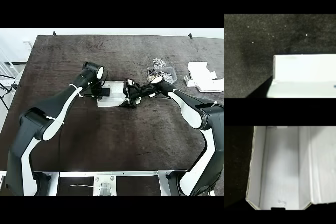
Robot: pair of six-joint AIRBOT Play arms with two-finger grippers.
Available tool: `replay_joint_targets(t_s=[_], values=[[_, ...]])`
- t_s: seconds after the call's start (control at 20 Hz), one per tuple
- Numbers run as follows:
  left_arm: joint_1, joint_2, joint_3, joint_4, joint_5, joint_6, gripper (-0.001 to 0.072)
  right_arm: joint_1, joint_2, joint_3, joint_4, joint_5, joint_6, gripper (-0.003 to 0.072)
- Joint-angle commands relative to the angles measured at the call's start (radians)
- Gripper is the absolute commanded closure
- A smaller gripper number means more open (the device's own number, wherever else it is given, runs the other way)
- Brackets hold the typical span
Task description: Fold the box and place the chain.
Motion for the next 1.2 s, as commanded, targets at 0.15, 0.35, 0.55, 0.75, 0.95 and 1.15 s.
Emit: replay_joint_targets(t_s=[0.15, 0.35, 0.55, 0.75, 0.95, 1.15], values=[[0.001, 0.025, 0.016, -0.006, -0.054, 0.008, 0.0377, 0.001, 0.000, 0.000, -0.002, -0.002, 0.001, 0.0162], [0.001, 0.060, 0.027, -0.006, -0.100, 0.010, 0.0377, 0.001, 0.000, 0.000, -0.001, -0.002, 0.001, 0.0162], [0.001, 0.125, 0.026, -0.004, -0.159, 0.016, 0.0379, 0.001, 0.000, 0.000, -0.002, -0.002, 0.001, 0.0161], [0.001, 0.182, 0.026, -0.002, -0.190, 0.016, 0.0379, 0.001, 0.000, 0.000, -0.001, -0.002, 0.001, 0.0161], [0.001, 0.171, -0.019, -0.076, -0.119, 0.018, 0.0378, 0.001, 0.000, 0.000, -0.001, -0.002, 0.001, 0.0162], [0.001, 0.117, -0.030, -0.116, -0.066, 0.052, 0.0379, 0.001, 0.000, 0.000, -0.001, -0.002, 0.001, 0.0162]])
